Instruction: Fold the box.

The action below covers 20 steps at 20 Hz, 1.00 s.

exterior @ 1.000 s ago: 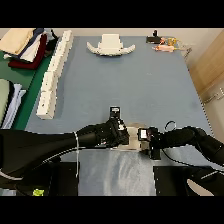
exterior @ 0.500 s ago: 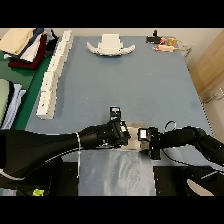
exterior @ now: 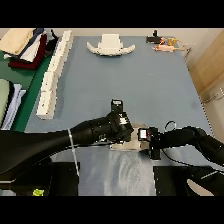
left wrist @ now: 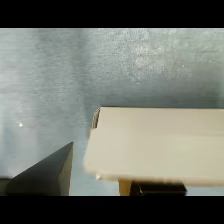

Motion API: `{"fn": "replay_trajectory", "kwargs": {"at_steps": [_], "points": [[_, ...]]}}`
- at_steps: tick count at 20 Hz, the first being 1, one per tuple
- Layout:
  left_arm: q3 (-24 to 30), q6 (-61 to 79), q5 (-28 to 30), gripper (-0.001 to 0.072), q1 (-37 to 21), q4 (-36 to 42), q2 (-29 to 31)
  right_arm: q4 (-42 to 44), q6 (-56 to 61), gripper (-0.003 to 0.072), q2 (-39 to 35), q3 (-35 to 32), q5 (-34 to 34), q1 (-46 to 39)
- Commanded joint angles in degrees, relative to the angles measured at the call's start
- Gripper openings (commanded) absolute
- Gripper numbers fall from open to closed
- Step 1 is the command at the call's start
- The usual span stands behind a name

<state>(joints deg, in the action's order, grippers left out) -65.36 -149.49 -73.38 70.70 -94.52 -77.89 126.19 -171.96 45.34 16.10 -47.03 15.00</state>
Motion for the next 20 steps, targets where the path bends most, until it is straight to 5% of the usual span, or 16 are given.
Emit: {"fn": "replay_trajectory", "kwargs": {"at_steps": [1, 2, 4, 7, 14, 20], "points": [[-1.33, 3.91, -7.72, 0.043, -1.2, -0.26, 6.12, 0.0, 0.02, 0.0507, -0.04, 0.04, 0.04, 0.0], [-1.33, 5.01, -9.94, 0.0428, -1.86, -0.24, 8.04, 0.0, 0.02, 0.0506, -0.04, 0.04, 0.02, 0.02], [-1.09, 9.6, -14.32, 0.0025, -3.87, -0.22, 11.32, 0.02, 0.02, 0.0507, -0.04, 0.04, 0.02, 0.0], [-1.05, 20.11, -14.4, 0.0016, -8.68, 1.77, 12.7, 0.0, 0.02, 0.0507, -0.04, 0.02, 0.02, 0.0], [0.37, 49.05, 2.29, 0.0015, -13.09, 1.25, 12.72, 0.02, 0.02, 0.0507, -0.04, 0.04, 0.02, 0.0], [23.41, 92.72, 18.67, 0.0017, -22.91, 21.31, 28.24, 0.0, 0.02, 0.0506, -0.04, 0.02, 0.02, 0.0]]}}
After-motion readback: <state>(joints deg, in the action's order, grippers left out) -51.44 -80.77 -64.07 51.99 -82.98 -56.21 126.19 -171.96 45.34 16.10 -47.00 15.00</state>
